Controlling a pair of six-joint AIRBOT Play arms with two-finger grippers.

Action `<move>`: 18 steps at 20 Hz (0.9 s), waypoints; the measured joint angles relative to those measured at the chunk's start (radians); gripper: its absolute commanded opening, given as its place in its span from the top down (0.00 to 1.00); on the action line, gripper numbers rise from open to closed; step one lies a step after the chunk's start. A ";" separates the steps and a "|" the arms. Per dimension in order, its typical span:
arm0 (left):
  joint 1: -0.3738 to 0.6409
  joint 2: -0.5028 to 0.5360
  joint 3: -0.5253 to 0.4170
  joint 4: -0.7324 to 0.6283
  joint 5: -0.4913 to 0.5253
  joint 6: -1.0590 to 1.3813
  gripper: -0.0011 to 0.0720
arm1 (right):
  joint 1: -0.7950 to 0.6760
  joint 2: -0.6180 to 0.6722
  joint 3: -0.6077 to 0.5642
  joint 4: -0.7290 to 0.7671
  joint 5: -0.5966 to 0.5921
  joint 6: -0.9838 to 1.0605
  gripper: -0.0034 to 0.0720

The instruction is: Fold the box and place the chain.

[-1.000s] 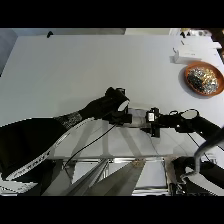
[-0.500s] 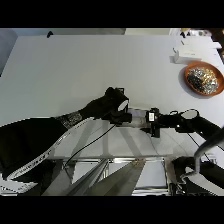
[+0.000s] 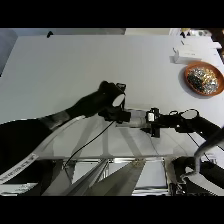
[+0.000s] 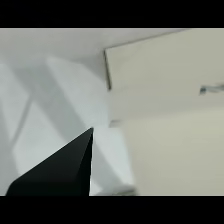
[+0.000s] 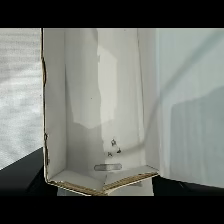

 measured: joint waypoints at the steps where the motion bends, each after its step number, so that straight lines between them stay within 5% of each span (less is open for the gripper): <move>1: 0.010 0.030 -0.002 0.000 -0.029 0.041 0.59 | 0.000 0.000 0.000 0.000 0.000 0.000 0.35; 3: 0.035 0.107 -0.021 -0.003 -0.071 0.143 0.49 | 0.000 0.000 0.000 0.000 0.000 0.000 0.35; 5: 0.064 0.197 -0.064 0.000 -0.086 0.269 0.02 | 0.000 0.000 0.000 0.000 0.000 0.000 0.35; 9: 0.168 0.417 -0.274 -0.055 0.024 0.763 0.03 | 0.000 0.000 0.000 0.000 0.000 0.000 0.35; 12: 0.286 0.511 -0.481 -0.220 0.176 1.291 0.03 | 0.000 0.000 0.000 0.000 0.000 0.000 0.35; 18: 0.445 0.390 -0.689 -0.665 0.356 2.175 0.03 | 0.000 0.000 0.000 0.001 0.000 0.000 0.35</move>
